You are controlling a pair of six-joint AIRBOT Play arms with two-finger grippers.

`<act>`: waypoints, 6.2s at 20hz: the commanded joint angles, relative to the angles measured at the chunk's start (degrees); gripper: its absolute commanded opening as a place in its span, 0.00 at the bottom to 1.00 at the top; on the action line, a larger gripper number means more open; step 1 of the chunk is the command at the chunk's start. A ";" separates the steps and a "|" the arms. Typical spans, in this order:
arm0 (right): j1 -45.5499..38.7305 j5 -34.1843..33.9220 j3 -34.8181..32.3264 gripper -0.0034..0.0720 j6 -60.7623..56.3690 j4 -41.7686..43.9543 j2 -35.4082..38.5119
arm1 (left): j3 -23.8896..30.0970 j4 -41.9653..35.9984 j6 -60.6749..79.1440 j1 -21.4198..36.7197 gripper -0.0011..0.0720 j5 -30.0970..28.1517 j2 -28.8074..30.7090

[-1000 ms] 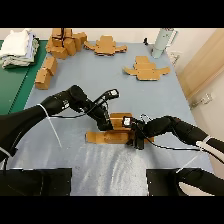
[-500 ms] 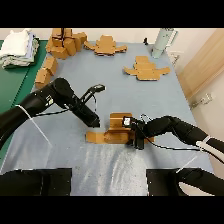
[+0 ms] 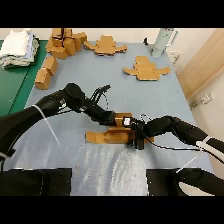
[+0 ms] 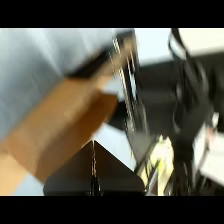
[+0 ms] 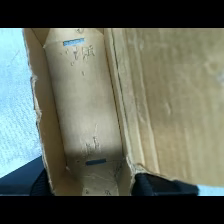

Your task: Fold the box.

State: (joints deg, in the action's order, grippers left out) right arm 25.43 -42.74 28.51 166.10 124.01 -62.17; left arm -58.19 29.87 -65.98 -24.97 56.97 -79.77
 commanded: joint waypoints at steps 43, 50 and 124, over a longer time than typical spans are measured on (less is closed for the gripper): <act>0.02 0.02 -0.02 0.78 -0.02 -0.61 -0.02 | 22.29 7.93 62.62 -2.45 0.96 -11.91 20.46; 0.02 0.02 -0.02 0.78 -0.02 -0.66 -0.02 | 22.27 6.03 73.55 -0.76 0.95 -15.98 15.32; 0.02 0.02 -0.02 0.78 -0.02 -0.76 -0.02 | 24.92 1.60 9.66 2.32 0.03 -11.63 12.26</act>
State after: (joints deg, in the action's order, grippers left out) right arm 25.43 -42.72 28.51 166.08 123.24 -62.17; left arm -33.15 32.99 -57.23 -22.24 44.56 -68.38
